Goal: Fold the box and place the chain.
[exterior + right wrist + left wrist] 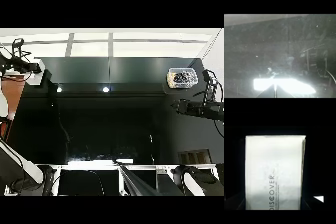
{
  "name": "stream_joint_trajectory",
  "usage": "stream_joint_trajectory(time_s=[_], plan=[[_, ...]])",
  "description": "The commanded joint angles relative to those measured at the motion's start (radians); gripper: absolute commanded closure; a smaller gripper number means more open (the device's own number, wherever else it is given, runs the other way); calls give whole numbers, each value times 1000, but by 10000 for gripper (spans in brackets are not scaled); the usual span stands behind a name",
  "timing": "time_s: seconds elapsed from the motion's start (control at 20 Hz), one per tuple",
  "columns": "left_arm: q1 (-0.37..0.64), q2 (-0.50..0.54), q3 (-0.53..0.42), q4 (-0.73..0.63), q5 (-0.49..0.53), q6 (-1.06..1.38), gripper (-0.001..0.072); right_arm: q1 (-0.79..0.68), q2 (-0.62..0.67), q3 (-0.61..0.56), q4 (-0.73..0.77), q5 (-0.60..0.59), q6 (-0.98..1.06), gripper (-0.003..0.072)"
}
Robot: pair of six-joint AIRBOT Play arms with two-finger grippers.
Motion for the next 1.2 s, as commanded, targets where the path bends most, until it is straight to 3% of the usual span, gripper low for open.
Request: stream_joint_trajectory(time_s=[0.0, 0.05, 0.15, 0.35, 0.4, 0.5, 0.55, 0.65, 0.75, 0.85, 1.0, 1.15], plan=[[4, -56, 39, 7, -14, -19, 117, 0, -3, 0, 10, 4, 1, 671], [0, -46, 43, 6, -15, -27, -11, 0, -3, 0, 10, 5, 1, 671], [-6, 14, 55, 17, -18, -35, -11, 0, -3, 0, 11, 5, 0, 670], [-8, 249, 47, 24, -51, -39, -2, -1, -3, 10, -2, 6, -29, 670], [-8, 327, 31, 13, -69, -59, 117, -1, -3, 26, -2, 12, -68, 671], [-8, 487, -36, -53, -128, -121, 680, -1, -3, 73, -2, 61, -148, 671], [-12, 565, -90, -113, -146, -125, 684, -1, -3, 99, -2, 100, -172, 671], [-43, 744, -255, -200, -159, -126, 685, -1, -1, 143, -2, 190, -199, 671], [-106, 945, -489, -211, -135, -118, 685, -1, 17, 145, -21, 177, -282, 671], [-188, 1152, -776, -209, -34, -89, 685, -1, 47, 127, -26, 91, -313, 672], [-286, 1444, -1221, -209, 163, -76, 683, -1, 127, -31, 45, -121, -424, 672], [-296, 1648, -1547, -204, 324, -51, 682, -9, 130, -162, -9, -275, -434, 670]])
